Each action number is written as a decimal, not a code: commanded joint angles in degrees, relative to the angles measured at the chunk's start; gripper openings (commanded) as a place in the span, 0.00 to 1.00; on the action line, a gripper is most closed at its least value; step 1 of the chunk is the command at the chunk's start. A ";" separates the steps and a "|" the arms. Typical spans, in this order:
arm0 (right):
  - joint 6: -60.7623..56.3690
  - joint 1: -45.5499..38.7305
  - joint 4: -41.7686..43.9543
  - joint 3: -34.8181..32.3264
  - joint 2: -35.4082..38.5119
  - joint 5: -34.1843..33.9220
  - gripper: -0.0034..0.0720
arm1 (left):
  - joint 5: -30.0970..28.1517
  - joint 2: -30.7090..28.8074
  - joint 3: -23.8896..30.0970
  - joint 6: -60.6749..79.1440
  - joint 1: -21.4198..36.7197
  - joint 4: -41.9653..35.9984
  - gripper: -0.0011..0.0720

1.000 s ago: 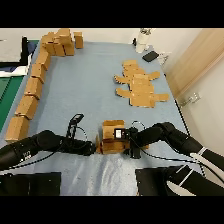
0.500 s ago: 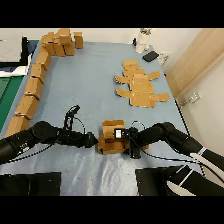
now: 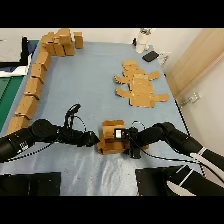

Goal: Fold the box.

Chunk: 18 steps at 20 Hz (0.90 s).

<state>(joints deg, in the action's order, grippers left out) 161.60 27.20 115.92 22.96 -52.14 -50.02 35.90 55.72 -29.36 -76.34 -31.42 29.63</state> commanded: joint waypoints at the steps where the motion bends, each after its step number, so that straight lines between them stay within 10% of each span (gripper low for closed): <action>1: 0.00 0.04 0.02 0.02 -0.04 0.02 0.78 | -0.20 0.02 -0.70 -0.28 -1.49 0.13 0.54; 18: 0.00 0.04 0.02 0.02 -0.04 0.02 0.78 | 7.04 10.91 -16.87 -42.29 -15.28 38.25 0.55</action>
